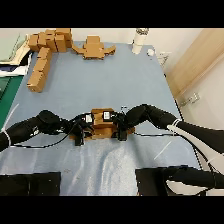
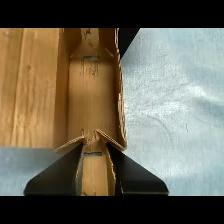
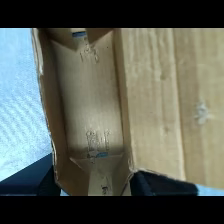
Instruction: Fold the box.
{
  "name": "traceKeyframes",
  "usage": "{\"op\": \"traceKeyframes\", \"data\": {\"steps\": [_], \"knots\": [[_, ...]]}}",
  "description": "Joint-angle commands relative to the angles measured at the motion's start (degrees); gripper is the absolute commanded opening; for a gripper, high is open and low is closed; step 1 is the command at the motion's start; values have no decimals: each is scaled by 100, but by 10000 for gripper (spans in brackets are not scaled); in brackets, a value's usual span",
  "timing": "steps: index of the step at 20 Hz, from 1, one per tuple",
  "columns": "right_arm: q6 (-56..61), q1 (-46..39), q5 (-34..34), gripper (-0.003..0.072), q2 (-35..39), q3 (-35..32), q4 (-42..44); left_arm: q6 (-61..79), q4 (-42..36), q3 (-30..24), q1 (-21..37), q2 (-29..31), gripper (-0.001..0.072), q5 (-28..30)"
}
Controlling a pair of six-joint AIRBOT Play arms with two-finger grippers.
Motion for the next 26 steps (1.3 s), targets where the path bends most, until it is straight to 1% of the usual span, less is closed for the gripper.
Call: {"op": "traceKeyframes", "data": {"steps": [1,2,3,4,9,10,11,12,15,17,19,20,21,22,23,25,26], "knots": [[2,2,4,514,-4,2,2,216,-282,4,-109,-96,216,164],[2,4,4,513,-4,2,2,214,-282,4,-111,-103,339,162],[2,2,4,514,-4,2,2,170,-282,2,-111,-114,490,162],[2,2,2,513,-4,2,2,61,-282,0,-109,-125,500,162],[2,4,2,513,-4,2,2,-20,-271,-20,-107,-129,499,258],[2,4,2,514,-4,2,2,-293,-120,-17,-107,-103,443,326],[2,2,2,513,-4,2,2,-640,151,-13,-94,-31,211,337],[2,2,4,514,-4,2,0,-1121,610,-13,-59,105,29,308],[2,2,2,514,-4,2,2,-3226,2127,-13,190,772,12,114],[2,2,2,514,-4,2,2,-4889,2787,-13,476,1346,12,-96],[2,2,2,514,-4,2,2,-7093,3407,-15,885,1954,12,-393],[2,2,4,513,-4,2,2,-8561,3821,-22,1161,2151,12,-669],[2,2,2,513,-2,2,2,-9521,4166,-28,1397,2218,12,-1036],[2,4,2,513,-4,2,2,-9943,4299,-83,1609,2197,12,-1394],[2,4,2,514,-4,2,2,-9986,4247,-181,1727,2122,11,-1587],[2,4,4,514,-4,2,0,-9984,3943,-387,1700,1912,11,-1567],[2,2,2,514,-2,2,2,-9951,3707,-507,1624,1775,11,-1401]]}}
